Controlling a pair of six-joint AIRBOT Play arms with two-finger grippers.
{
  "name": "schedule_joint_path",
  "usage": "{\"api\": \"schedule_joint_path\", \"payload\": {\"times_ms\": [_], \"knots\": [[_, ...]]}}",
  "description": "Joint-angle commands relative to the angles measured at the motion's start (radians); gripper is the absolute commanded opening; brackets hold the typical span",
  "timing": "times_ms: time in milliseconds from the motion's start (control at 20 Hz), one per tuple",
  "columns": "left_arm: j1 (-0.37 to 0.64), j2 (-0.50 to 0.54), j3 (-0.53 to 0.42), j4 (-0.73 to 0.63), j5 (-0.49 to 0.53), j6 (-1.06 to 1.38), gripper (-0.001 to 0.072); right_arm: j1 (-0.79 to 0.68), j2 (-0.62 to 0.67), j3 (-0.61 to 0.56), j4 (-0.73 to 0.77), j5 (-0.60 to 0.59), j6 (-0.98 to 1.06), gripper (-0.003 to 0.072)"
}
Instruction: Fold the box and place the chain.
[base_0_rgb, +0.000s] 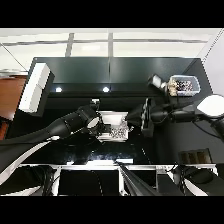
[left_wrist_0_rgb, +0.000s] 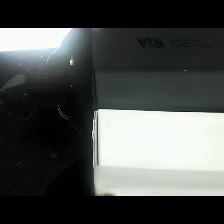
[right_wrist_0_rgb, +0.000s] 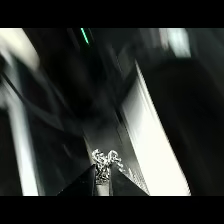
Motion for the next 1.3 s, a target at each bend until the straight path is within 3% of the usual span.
{"api": "schedule_joint_path", "payload": {"times_ms": [0,100,350,550,600,650,700,1000,1100,1250], "knots": [[-0.001,0.0,0.001,0.0,0.0,0.0,0.003,0.0,0.003,0.085,0.184,0.019,0.007,0.0025],[-0.001,0.0,0.001,0.0,0.0,0.0,0.0029,0.0,0.002,0.091,0.159,0.017,0.012,0.0025],[-0.001,0.0,0.001,0.0,0.0,0.001,0.003,0.024,-0.038,0.066,-0.075,0.013,0.138,0.0026],[-0.001,0.0,0.001,0.0,0.001,0.0,0.0029,0.055,-0.114,0.002,-0.084,0.008,0.139,0.0042],[-0.001,0.0,0.001,0.0,0.0,0.0,0.003,0.055,-0.126,-0.006,-0.093,0.0,0.14,0.0234],[-0.001,0.0,0.001,0.0,0.001,0.0,0.0029,0.055,-0.129,-0.006,-0.139,-0.016,0.148,0.0516],[-0.001,0.0,0.001,0.0,0.0,0.0,0.0029,0.05,-0.129,-0.004,-0.185,-0.03,0.156,0.0616],[-0.001,0.0,0.001,0.0,-0.002,0.0,0.003,-0.076,-0.13,-0.032,-0.519,-0.019,0.151,0.0613],[-0.001,0.0,0.001,0.001,0.002,0.001,0.0029,-0.07,-0.135,-0.108,-0.517,-0.087,0.048,0.0613],[-0.001,0.0,0.001,0.004,0.001,0.001,0.0029,-0.015,-0.14,-0.237,-0.445,-0.242,-0.266,0.0613]]}}
